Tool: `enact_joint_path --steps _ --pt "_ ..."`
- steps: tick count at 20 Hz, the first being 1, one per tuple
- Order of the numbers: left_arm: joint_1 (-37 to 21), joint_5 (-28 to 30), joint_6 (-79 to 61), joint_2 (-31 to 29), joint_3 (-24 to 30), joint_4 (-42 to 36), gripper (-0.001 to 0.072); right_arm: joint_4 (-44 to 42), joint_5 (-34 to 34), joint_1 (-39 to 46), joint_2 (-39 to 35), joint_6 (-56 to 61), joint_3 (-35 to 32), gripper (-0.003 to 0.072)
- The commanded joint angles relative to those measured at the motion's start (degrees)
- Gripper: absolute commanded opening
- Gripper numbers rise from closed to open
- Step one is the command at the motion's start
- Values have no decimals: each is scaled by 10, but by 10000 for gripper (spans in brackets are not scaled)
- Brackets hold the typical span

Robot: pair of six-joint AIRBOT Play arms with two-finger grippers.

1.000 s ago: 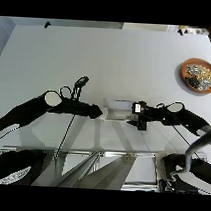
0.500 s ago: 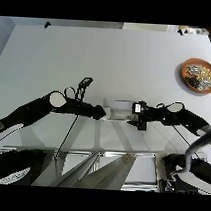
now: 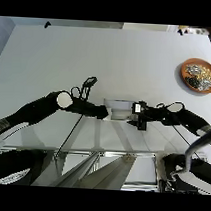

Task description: Fold the box and place the chain.

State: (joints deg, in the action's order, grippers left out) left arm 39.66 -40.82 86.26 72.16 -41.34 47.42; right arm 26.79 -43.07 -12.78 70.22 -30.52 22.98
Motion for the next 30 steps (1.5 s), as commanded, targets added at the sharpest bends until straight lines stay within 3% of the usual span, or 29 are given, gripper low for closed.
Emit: enact_joint_path --steps 1,5,10,16,23,30 --pt "14 -7 66 3 -15 54 503 0 0 0 0 0 0 400" --pt "30 -28 111 17 -54 81 503 0 0 0 0 0 0 400" --pt "53 -118 216 79 -118 161 504 0 0 0 0 0 0 400" --pt "66 -116 289 83 -144 201 504 0 0 0 0 0 0 400" --pt "83 -170 348 123 -206 226 504 0 0 0 0 0 0 400" --pt "93 -190 380 147 -212 233 503 0 0 0 0 0 0 400"
